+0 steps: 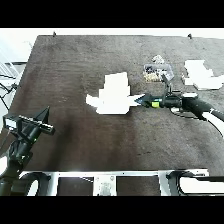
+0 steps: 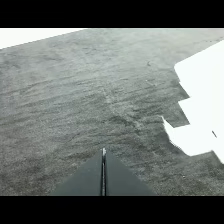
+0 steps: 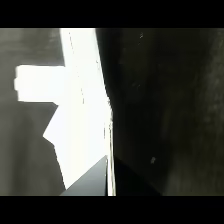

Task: Fold the box and place the chain.

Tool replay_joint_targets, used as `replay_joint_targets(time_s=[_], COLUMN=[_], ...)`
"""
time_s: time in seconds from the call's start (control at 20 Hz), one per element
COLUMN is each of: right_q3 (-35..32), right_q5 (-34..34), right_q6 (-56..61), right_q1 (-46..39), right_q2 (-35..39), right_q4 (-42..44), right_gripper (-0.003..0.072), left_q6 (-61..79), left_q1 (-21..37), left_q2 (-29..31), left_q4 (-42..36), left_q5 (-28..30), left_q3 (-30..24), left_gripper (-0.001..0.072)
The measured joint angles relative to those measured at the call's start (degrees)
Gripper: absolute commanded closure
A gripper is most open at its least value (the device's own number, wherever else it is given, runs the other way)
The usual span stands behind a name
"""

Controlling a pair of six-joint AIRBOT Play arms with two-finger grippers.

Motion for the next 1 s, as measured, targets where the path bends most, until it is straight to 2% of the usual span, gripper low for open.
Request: replay_joint_targets(time_s=[0.15,0.2,0.25,0.3,0.6,0.75,0.85,1.0], right_q3=[0.8,1.4,2.3,3.2,9.7,10.7,11.0,11.2], right_q5=[-5.5,-6.8,-7.6,-8.1,-7.6,-7.1,-6.8,-6.7], right_q6=[-1.0,-1.5,-2.0,-2.6,-5.1,-4.9,-4.7,-4.5], right_q1=[3.1,3.7,4.1,4.5,5.4,5.7,6.0,6.2], right_q2=[-0.8,-1.4,-2.3,-3.3,-9.7,-10.7,-11.1,-11.3], right_q4=[0.6,0.8,0.9,1.0,-1.4,-2.0,-1.8,-1.6], right_gripper=[0.0681,0.0681,0.0681,0.068,0.0681,0.0681,0.0681,0.068], left_q6=[0.0,0.0,0.0,0.0,0.0,0.0,0.0,-0.5], left_q1=[0.0,0.0,0.0,0.0,0.0,0.0,0.0,0.0], left_q2=[0.0,0.0,0.0,0.0,0.0,-0.8,-3.4,-12.7], left_q4=[0.0,0.0,0.0,0.0,0.0,0.0,0.0,0.0], left_q5=[-0.4,-0.5,-0.8,-0.9,-2.2,-2.4,-2.4,-2.4], left_q3=[0.0,0.0,0.0,0.0,0.6,3.3,6.4,12.5], left_gripper=[0.0688,0.0559,0.025,0.0159,0.0159,0.0177,0.0177,0.0176])
